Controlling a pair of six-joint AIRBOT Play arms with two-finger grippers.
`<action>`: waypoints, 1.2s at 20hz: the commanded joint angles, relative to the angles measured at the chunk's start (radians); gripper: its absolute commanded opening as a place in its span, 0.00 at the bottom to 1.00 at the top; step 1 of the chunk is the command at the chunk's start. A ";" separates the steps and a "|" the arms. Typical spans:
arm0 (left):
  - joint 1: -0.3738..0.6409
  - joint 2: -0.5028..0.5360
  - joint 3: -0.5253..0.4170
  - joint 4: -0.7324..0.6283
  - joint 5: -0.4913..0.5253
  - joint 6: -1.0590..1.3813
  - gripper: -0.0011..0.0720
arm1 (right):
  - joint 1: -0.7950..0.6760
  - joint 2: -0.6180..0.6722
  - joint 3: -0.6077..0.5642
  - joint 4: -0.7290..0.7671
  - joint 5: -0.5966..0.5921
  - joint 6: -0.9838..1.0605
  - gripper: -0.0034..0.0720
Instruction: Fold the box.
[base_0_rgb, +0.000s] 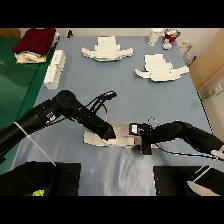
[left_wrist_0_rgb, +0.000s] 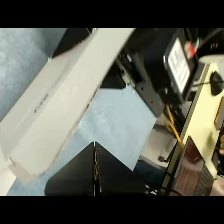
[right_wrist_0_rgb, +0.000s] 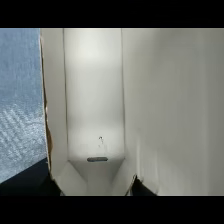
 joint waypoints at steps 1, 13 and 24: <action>-0.003 -0.052 0.030 -0.038 0.035 -0.008 0.03 | 0.011 0.000 0.000 -0.025 -0.001 -0.001 0.72; 0.011 -0.116 0.082 -0.043 0.094 -0.054 0.03 | 0.011 0.003 0.011 -0.032 -0.010 -0.001 0.72; 0.071 -0.259 0.082 -0.042 0.130 -0.076 0.03 | 0.057 0.000 0.011 -0.051 -0.004 -0.001 0.72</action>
